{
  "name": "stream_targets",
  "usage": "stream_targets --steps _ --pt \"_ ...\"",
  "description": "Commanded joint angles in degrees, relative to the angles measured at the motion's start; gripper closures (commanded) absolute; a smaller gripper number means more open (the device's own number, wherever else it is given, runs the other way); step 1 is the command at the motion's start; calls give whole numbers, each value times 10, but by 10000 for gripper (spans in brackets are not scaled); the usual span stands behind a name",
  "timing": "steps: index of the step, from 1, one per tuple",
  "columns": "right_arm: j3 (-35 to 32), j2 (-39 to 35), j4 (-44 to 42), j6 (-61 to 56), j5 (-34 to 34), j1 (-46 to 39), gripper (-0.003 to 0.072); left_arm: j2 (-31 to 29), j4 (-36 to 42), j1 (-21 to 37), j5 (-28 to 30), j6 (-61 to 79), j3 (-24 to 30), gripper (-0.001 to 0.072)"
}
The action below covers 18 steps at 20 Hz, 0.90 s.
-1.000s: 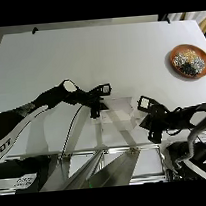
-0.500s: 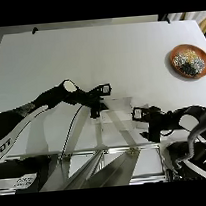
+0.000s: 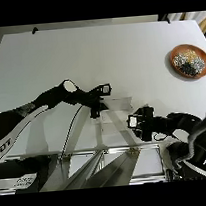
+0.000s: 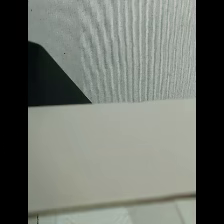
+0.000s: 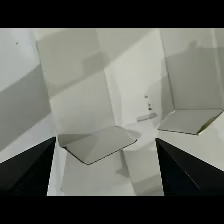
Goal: Fold the box and place the chain.
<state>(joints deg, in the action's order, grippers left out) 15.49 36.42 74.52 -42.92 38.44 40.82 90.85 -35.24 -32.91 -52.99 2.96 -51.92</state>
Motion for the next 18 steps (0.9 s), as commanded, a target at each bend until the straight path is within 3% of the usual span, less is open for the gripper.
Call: stream_targets --steps 1,6,11,15,18 --pt "-3 6 3 -63 -25 5 -20 0 0 0 0 0 0 700" --pt "-3 7 5 -61 -12 5 -20 0 0 0 0 0 0 700" --pt "-3 -35 66 -64 32 40 -20 0 0 0 0 0 0 700" --pt "-7 -50 65 -116 22 88 -20 0 0 0 0 0 0 700" --pt "-28 -50 65 -158 -29 100 -20 0 0 0 0 0 0 700"
